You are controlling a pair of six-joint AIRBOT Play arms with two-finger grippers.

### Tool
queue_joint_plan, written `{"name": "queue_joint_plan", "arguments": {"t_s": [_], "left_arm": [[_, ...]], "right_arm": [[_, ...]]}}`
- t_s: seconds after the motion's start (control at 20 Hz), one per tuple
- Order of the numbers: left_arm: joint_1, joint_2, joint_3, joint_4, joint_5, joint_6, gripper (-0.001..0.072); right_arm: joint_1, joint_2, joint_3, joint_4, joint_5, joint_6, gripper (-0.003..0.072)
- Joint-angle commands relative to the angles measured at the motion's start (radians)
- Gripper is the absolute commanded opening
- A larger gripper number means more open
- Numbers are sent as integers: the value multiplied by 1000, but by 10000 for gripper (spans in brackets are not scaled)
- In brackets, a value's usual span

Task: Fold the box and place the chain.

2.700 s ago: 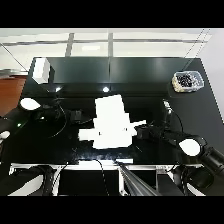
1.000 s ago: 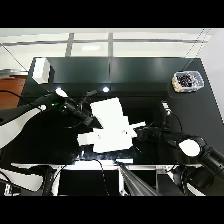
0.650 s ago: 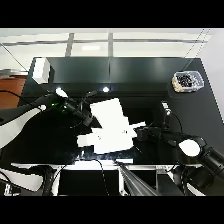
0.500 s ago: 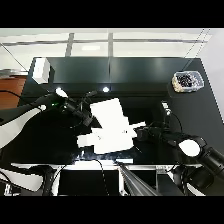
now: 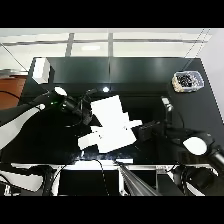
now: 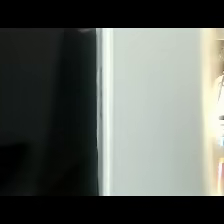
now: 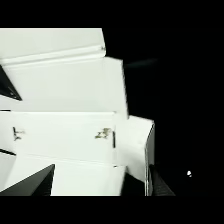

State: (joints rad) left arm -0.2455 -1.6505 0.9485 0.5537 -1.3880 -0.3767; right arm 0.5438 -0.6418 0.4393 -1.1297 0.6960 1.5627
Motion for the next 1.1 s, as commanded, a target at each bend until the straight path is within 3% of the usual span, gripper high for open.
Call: {"name": "queue_joint_plan", "arguments": {"t_s": [0.0, 0.1, 0.2, 0.3, 0.5, 0.65, 0.75, 0.85, 1.05], "left_arm": [[-19, 71, 5, 43, 37, 51, 25], [-55, 138, -8, 94, 150, 61, 25], [-104, 199, -28, 124, 188, 150, 25], [-162, 269, -58, 166, 230, 206, 25], [-263, 435, -166, 283, 414, 217, 25], [-277, 487, -267, 214, 541, 349, 29], [-270, 471, -306, 143, 562, 453, 32], [-285, 448, -307, 188, 555, 558, 29], [-301, 414, -307, 212, 633, 439, 29]], "right_arm": [[-67, 42, 175, -349, 285, -13, 701], [-91, 56, 258, -538, 411, -19, 701], [-95, 60, 286, -661, 491, -31, 701], [-95, 60, 283, -663, 525, -56, 701], [-95, 60, 275, -648, 521, -56, 701], [-95, 59, 228, -564, 460, -98, 702], [-95, 59, 174, -530, 373, -107, 701], [-95, 59, 113, -523, 291, -109, 701], [-93, 59, 23, -466, 205, -182, 700]]}}
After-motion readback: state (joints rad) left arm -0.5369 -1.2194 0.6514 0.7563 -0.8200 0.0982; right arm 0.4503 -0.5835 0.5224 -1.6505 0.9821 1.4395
